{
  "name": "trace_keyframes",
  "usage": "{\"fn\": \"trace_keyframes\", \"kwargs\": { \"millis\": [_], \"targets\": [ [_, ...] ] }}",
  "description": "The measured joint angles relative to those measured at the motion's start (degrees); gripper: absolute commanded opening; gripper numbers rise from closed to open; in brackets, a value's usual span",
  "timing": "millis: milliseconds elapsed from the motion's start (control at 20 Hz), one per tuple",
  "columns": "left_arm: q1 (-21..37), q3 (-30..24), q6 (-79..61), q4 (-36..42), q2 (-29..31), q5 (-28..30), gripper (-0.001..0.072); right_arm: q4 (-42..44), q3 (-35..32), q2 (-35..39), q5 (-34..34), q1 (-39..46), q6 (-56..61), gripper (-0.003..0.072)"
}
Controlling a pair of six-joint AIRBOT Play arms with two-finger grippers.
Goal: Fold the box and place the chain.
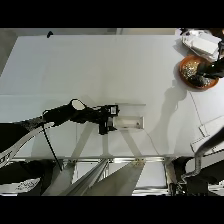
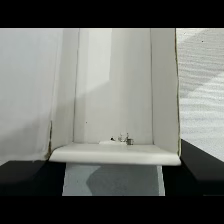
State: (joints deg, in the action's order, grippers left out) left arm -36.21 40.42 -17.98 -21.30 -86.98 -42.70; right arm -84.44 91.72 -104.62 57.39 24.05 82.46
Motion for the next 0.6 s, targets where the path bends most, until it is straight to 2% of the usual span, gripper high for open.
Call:
{"fn": "trace_keyframes", "kwargs": {
  "millis": [50,200,250,350,600],
  "targets": [
    [0.0,0.0,0.0,0.0,0.0,0.0,0.0476,0.2,0.4,-1.4,-0.2,0.1,-0.1,0.0308],
    [0.0,0.0,0.0,0.0,0.0,0.0,0.0476,0.5,1.0,-3.9,-0.3,0.4,-0.2,0.0266],
    [0.0,0.0,0.0,0.0,0.0,0.0,0.0476,0.6,1.2,-4.3,-0.3,0.5,-0.2,0.0206],
    [0.0,0.0,0.0,0.0,0.0,0.0,0.0476,0.8,1.3,-4.8,0.0,0.5,-0.2,0.001],
    [0.0,0.0,0.0,0.0,0.0,0.0,0.0476,0.8,1.3,-4.0,3.5,0.5,-0.2,0.0013]
  ]
}}
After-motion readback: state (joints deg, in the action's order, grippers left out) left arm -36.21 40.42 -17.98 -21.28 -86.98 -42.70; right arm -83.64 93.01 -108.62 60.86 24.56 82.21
